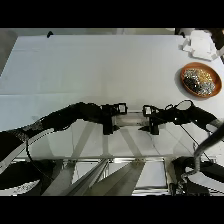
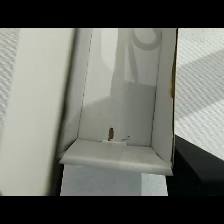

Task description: Fold the box and place the chain.

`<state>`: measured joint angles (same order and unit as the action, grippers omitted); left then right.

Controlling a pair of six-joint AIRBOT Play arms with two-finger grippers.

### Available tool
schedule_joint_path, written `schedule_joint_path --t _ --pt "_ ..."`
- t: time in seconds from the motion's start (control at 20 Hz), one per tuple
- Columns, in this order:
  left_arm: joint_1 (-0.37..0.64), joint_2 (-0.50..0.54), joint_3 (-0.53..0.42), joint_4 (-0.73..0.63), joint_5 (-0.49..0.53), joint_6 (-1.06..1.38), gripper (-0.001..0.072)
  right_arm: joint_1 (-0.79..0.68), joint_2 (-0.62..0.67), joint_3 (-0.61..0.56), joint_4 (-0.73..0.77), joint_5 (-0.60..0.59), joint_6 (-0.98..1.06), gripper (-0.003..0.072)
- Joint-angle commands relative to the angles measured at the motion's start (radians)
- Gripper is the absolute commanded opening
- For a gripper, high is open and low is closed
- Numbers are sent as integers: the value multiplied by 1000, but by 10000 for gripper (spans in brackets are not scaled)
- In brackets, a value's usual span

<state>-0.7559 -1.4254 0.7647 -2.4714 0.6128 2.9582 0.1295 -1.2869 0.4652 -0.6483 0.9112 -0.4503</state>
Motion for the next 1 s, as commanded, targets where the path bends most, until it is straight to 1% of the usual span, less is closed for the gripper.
schedule_joint_path --t 0.0,0.15,0.2,0.25,0.3,0.5,0.75,0.8,0.95 --pt "0 -1 1 0 1 0 558 2 0 0 21 26 5 223" --pt "0 -1 1 0 3 0 558 1 2 0 19 47 12 223" --pt "0 -1 1 0 3 0 558 1 7 0 14 56 29 258" --pt "0 -1 1 0 3 0 558 1 16 0 -1 58 57 446" --pt "0 -1 1 0 3 0 558 1 29 0 -29 57 69 552" --pt "0 -1 1 0 3 0 558 1 107 0 -192 55 208 553" --pt "0 -1 1 0 4 0 558 1 226 0 -277 63 360 551" --pt "0 -1 1 0 3 0 558 1 247 0 -313 72 386 551" --pt "0 0 1 0 3 0 558 1 307 0 -482 106 489 550"
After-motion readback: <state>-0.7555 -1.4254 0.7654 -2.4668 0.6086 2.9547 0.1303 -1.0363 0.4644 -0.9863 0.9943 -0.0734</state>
